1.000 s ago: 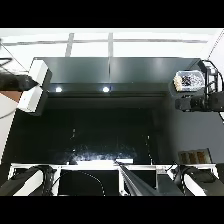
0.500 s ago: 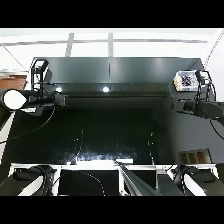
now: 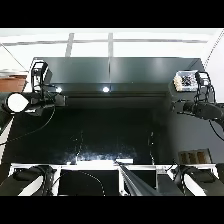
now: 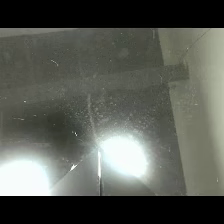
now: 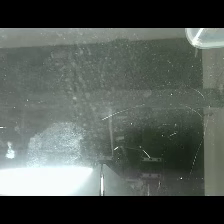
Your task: Fold the box and place the chain.
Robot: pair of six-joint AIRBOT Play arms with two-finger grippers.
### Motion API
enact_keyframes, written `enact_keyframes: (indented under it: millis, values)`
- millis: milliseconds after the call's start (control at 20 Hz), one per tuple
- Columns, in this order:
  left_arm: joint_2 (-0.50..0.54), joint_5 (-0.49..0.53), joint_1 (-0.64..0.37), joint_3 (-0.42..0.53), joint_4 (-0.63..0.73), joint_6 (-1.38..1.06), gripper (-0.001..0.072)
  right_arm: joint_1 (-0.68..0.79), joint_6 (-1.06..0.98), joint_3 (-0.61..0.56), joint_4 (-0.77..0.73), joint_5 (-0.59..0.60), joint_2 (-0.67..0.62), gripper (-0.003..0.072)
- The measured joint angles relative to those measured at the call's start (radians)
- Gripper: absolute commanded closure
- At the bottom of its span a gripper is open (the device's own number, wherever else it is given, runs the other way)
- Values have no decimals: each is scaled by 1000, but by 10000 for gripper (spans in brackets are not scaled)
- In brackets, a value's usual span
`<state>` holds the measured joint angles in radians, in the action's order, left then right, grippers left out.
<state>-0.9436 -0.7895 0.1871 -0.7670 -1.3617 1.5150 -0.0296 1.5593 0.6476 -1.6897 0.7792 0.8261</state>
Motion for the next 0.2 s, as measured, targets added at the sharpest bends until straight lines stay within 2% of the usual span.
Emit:
enact_keyframes:
  millis: [200]
  values:
    - [-1, 2, 0, 0, 5, 0, 679, 0, 0, 0, 0, 0, 0, 660]
